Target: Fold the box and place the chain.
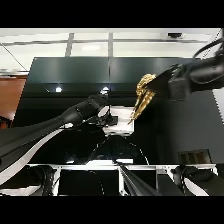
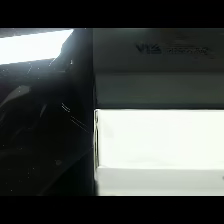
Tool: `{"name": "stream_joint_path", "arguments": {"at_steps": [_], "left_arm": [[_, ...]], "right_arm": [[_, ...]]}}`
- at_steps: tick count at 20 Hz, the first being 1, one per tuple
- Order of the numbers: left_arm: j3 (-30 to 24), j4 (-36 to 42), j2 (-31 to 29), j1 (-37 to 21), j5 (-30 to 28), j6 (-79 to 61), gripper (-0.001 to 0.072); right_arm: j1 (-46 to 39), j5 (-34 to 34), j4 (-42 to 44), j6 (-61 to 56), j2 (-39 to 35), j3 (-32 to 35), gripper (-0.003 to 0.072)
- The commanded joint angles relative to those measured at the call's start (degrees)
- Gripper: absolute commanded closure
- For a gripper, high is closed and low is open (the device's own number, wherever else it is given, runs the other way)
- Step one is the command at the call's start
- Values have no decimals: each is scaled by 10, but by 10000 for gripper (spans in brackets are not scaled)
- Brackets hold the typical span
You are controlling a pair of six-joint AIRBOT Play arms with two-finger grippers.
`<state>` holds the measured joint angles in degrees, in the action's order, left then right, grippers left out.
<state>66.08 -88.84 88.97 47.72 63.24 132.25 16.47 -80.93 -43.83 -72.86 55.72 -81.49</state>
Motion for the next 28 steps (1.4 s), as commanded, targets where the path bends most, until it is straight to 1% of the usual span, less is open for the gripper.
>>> {"name": "stream_joint_path", "arguments": {"at_steps": [1, 3, 8, 11, 14, 18, 19, 20, 21, 24, 26, 28], "left_arm": [[0, 0, 0, 0, -2, 0, 682], [0, 0, 0, 0, -2, 0, 682], [0, 0, 0, 0, -2, 0, 682], [0, 0, 0, 0, -2, 0, 682], [0, 0, 0, 0, -2, 0, 682], [0, 0, 0, 0, -2, 0, 682], [0, 0, 0, 0, -2, 0, 682], [0, 0, 0, 0, -2, 0, 682], [0, 0, 0, 0, -2, 0, 682], [0, 0, 0, 0, -1, 0, 682], [0, 0, 0, 0, -2, 0, 682], [0, 0, 0, 0, -2, 0, 682]], "right_arm": [[41, 57, 2, -9, 14, 43, 675], [54, 93, 2, -9, 20, 93, 675], [58, 175, 3, -12, 42, 255, 675], [69, 220, 8, -23, 57, 315, 674], [77, 234, 7, -24, 79, 326, 675], [77, 238, 2, -23, 81, 326, 674], [76, 236, -1, -23, 81, 326, 625], [74, 230, -3, -23, 81, 325, 392], [67, 215, -13, -23, 81, 320, 360], [-2, 138, -91, -24, 61, 283, 381], [-72, 121, -176, -25, 20, 275, 381], [-136, 108, -278, -46, -17, 275, 381]]}}
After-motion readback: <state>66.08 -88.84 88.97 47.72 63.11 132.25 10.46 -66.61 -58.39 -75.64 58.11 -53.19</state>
